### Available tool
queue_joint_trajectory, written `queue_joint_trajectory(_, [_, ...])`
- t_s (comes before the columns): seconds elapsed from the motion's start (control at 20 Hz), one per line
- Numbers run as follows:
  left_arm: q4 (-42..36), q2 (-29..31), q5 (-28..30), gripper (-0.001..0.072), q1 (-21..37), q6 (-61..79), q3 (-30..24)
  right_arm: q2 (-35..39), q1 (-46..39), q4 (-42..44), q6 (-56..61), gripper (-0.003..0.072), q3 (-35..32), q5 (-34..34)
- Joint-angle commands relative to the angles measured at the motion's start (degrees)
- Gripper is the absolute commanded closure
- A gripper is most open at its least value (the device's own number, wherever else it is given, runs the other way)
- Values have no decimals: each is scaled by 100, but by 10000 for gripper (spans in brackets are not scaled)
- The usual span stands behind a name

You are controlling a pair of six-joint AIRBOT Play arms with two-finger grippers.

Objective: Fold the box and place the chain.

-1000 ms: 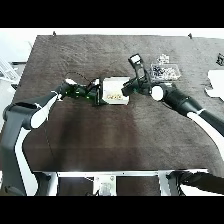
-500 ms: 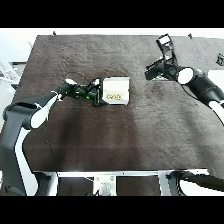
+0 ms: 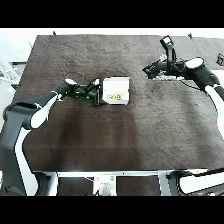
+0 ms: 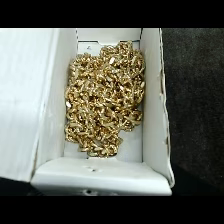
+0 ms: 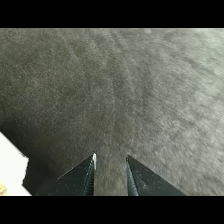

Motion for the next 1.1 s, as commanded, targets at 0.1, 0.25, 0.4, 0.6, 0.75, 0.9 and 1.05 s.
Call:
queue_joint_trajectory(0.1, [2,-4,2,172,2,2,-2,-957,44,363,-304,447,920,1010])
queue_joint_trajectory(0.25, [2,-4,2,172,2,0,-2,-1110,199,376,-306,447,1038,1021])
queue_joint_trajectory(0.4, [2,-4,2,172,2,2,-2,-1119,337,330,-326,448,1043,1032])
queue_joint_trajectory(0.6, [2,-4,2,172,2,2,-2,-1119,385,328,-328,447,1084,1602])
queue_joint_trajectory(0.75, [2,-4,2,172,2,2,-2,-1119,393,332,-326,447,1217,2052])
queue_joint_trajectory(0.9, [2,-4,2,172,2,0,-2,-1119,472,332,-328,447,1392,2527])
queue_joint_trajectory(1.05, [2,-4,2,172,2,2,-2,-1119,608,214,-321,447,1449,2905])
